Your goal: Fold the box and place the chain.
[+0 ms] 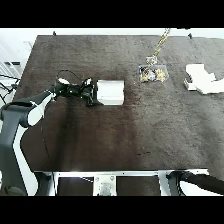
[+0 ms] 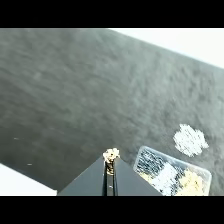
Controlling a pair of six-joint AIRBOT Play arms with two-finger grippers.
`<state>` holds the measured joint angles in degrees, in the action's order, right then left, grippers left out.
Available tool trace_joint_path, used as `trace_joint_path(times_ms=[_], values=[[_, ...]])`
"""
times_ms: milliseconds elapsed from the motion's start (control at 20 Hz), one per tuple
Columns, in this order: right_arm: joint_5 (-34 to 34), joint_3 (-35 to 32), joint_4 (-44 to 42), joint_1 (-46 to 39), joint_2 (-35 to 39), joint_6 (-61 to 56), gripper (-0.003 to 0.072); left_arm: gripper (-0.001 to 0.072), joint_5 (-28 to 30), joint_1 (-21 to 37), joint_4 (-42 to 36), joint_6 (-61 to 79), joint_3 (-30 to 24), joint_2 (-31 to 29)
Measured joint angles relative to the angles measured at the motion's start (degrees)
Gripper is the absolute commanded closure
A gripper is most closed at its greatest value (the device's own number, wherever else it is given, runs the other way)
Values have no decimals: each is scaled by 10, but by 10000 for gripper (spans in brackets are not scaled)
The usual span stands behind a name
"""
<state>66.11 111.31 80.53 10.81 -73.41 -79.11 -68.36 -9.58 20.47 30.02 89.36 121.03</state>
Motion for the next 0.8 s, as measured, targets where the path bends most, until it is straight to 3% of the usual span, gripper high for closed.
trace_joint_path(times_ms=[450,800], values=[[87,-10,-1,88,40,3,677,412,0,0,0,0,0,0],[100,-52,-34,145,42,9,678,412,0,0,0,0,0,0]])
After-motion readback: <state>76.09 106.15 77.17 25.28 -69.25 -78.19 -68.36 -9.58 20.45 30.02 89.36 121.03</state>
